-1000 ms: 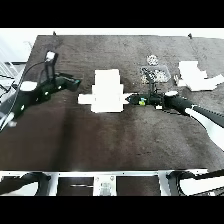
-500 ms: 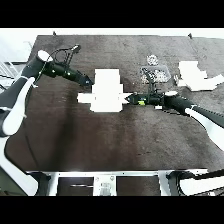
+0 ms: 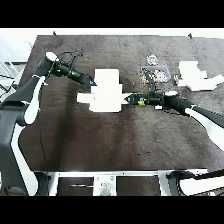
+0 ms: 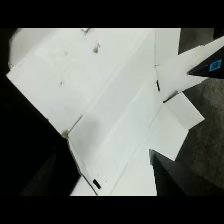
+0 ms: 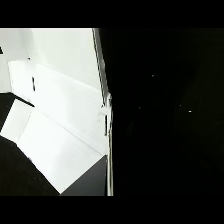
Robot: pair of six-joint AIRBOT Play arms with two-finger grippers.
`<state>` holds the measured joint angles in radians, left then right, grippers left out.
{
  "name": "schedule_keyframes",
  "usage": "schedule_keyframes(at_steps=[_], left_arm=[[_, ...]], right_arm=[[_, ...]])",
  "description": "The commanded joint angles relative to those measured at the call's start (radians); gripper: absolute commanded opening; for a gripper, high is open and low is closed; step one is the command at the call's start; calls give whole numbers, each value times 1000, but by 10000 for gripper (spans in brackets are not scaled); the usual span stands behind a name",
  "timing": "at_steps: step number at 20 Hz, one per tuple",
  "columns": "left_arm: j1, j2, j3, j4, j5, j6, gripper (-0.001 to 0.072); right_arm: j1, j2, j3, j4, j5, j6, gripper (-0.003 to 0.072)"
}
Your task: Fold the box and place the chain.
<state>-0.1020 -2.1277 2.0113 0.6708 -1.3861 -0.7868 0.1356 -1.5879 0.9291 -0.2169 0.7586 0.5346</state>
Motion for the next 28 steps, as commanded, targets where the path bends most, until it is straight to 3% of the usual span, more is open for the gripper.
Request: schedule_keyframes(at_steps=[1,6,17,19,23,24,28], left_arm=[[1,-27,12,-14,60,21,655],[1,-44,12,-58,94,55,626],[-21,-76,13,-82,58,82,583],[-21,-76,18,-81,33,89,470],[-21,-76,19,-82,-26,115,463],[-21,-76,19,-82,-29,115,374],[-21,-76,19,-96,-56,143,344]], right_arm=[[0,0,0,-1,8,-24,11],[-2,0,0,-1,9,-50,10],[-2,0,0,-4,9,-50,11],[-2,0,0,-4,9,-58,11],[-2,0,0,-4,9,-61,11],[-2,0,0,-4,9,-61,11],[-2,0,0,-4,9,-61,11]])
